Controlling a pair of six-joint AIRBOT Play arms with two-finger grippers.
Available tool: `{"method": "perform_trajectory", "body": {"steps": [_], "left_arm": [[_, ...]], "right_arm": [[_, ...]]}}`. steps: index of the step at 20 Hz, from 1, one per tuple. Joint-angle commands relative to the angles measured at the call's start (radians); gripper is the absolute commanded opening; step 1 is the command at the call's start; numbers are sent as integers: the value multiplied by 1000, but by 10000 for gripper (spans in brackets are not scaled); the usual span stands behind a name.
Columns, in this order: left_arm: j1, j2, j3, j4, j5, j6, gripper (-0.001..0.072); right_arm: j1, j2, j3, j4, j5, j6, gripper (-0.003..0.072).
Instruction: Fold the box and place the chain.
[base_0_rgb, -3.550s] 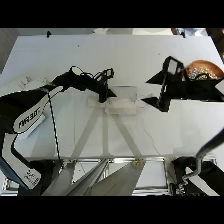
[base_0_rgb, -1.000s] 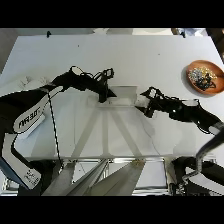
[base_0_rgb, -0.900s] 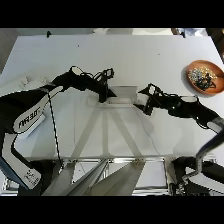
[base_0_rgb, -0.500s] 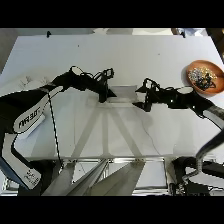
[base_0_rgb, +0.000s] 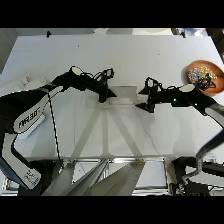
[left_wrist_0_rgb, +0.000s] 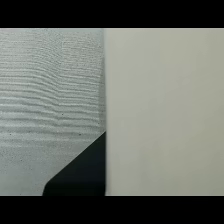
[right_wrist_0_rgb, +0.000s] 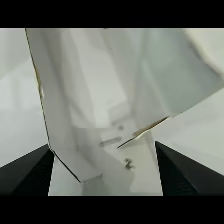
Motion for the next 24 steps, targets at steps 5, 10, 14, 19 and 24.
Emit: {"method": "perform_trajectory", "body": {"steps": [5,10,14,19,24], "left_arm": [[0,0,0,0,1,0,10],[0,0,0,0,1,0,10],[0,0,0,0,1,0,10],[0,0,0,0,0,0,10],[0,0,0,0,1,0,10]], "right_arm": [[-6,-8,3,74,-1,-46,701],[-6,-76,50,118,11,-65,701],[-6,-128,117,58,80,-66,701],[-5,-218,202,8,220,-66,701],[6,-232,203,-16,219,-68,701]]}}
